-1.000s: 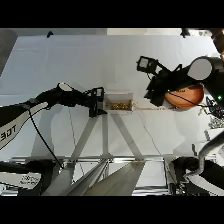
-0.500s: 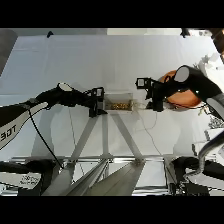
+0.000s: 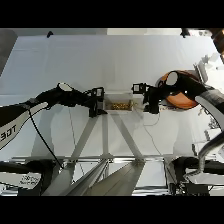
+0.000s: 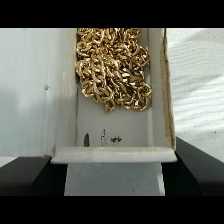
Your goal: Fold the box and place the chain.
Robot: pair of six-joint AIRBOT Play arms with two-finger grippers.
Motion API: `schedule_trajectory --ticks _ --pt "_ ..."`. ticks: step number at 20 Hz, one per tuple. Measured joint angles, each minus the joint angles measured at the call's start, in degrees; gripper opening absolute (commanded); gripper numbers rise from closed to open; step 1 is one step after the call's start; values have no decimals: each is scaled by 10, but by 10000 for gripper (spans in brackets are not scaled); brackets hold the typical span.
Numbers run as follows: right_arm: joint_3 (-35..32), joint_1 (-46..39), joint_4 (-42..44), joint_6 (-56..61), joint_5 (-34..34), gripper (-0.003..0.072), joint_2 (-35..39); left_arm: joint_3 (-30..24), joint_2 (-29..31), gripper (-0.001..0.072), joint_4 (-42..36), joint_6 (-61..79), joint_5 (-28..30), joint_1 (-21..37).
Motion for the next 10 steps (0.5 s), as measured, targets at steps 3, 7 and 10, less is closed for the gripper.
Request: schedule_trajectory --ticks 3,7,10 --pt "-16 6 -5 0 -24 243 -2 0 0 258 0 0 0 0" --pt "-38 12 -24 3 -60 10 -1 0 0 258 0 0 0 0" --pt "-45 14 -33 28 -73 8 7 0 0 258 0 0 0 0"
